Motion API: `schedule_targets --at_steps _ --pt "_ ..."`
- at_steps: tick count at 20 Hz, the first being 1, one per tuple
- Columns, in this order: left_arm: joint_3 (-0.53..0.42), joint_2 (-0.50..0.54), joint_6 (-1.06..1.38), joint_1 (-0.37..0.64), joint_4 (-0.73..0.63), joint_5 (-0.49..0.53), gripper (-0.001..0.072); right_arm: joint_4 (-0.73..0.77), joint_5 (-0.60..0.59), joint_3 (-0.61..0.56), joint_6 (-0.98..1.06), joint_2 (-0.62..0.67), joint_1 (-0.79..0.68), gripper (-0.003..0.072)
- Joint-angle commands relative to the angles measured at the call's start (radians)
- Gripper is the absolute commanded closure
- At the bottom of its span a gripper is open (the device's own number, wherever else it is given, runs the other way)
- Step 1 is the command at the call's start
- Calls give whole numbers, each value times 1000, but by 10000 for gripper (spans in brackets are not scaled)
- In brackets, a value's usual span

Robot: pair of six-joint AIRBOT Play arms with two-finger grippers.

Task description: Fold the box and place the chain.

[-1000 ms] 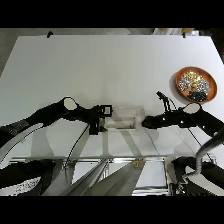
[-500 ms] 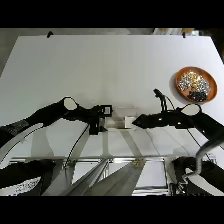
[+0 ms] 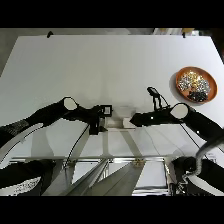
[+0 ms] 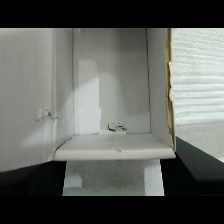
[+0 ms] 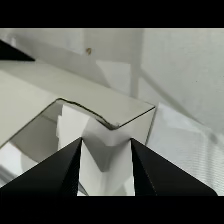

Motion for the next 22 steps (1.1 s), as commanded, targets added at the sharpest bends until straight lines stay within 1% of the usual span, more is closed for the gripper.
schedule_targets --at_steps 1,2,5,7,9,11,12,15,16,17,18,19,21,22 --pt "0 -1 2 0 2 0 600 -235 -16 73 374 -45 98 347" --pt "0 -1 2 0 2 0 600 -277 13 97 435 -70 117 347" --pt "0 0 2 0 2 0 600 -380 158 181 548 -153 165 347" --pt "0 -1 2 0 2 0 600 -447 217 234 622 -199 199 347" --pt "0 -1 2 0 2 0 600 -519 259 287 689 -245 237 346" --pt "0 -1 2 0 2 0 600 -560 305 325 754 -288 259 346" --pt "0 -1 2 0 2 0 600 -565 323 339 773 -310 266 346" --pt "0 0 2 0 2 0 600 -565 320 351 815 -340 289 348" --pt "0 -1 2 0 2 0 600 -567 318 351 815 -340 294 395" --pt "0 0 2 0 2 0 600 -567 318 351 814 -340 296 507" --pt "0 -1 2 0 2 0 600 -565 317 351 815 -340 296 585" --pt "0 -1 2 0 2 0 600 -563 314 351 815 -340 296 642" --pt "0 -1 2 0 2 0 600 -563 315 351 815 -340 299 668" --pt "0 -1 2 0 2 0 600 -562 315 351 815 -340 299 668"
